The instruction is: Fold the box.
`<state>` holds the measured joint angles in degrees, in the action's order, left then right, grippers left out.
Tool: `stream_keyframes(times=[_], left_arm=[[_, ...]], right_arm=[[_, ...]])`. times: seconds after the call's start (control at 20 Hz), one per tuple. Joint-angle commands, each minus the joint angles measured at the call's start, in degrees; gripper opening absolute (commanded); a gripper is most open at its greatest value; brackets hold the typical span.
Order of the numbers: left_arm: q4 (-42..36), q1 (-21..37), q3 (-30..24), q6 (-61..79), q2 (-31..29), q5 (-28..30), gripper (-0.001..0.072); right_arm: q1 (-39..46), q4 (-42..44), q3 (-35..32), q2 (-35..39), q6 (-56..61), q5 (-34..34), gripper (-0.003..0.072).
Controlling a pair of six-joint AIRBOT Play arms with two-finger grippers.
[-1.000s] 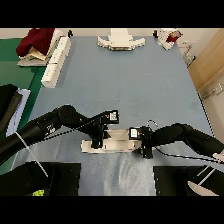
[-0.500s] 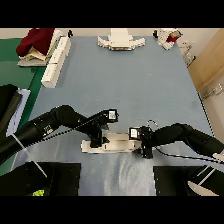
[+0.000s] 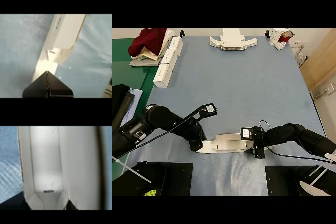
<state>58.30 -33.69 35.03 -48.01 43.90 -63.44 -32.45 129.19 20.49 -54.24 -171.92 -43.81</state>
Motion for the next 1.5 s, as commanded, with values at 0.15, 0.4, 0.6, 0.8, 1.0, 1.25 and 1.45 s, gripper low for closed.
stream_keyframes(times=[0.15,0.4,0.6,0.8,1.0,1.25,1.45], left_arm=[[-27.30,-1.53,-1.92,-8.85,4.20,0.52,0.0014],[-30.21,-0.13,0.90,-11.87,11.41,13.84,0.0014],[-29.99,1.77,3.17,-14.71,16.41,17.94,0.0014],[-29.97,1.75,3.17,-17.35,23.21,17.86,0.0014],[-30.03,1.62,3.17,-18.82,28.02,17.84,0.0014],[-30.56,1.55,3.19,-19.10,29.29,18.40,0.0014],[-31.10,1.55,3.26,-18.78,29.24,18.43,0.0014]], right_arm=[[-0.04,0.02,0.02,0.04,0.00,0.02,0.0529],[-0.04,0.02,0.02,0.04,0.00,0.02,0.0529],[-0.04,0.02,0.02,0.04,0.00,0.02,0.0529],[-0.04,0.02,0.02,0.04,0.00,0.04,0.0529],[-0.04,0.02,0.02,0.04,0.00,0.02,0.0529],[-0.04,0.02,0.02,0.04,0.00,0.04,0.0529],[-0.04,0.02,0.02,0.04,0.00,0.04,0.0529]])
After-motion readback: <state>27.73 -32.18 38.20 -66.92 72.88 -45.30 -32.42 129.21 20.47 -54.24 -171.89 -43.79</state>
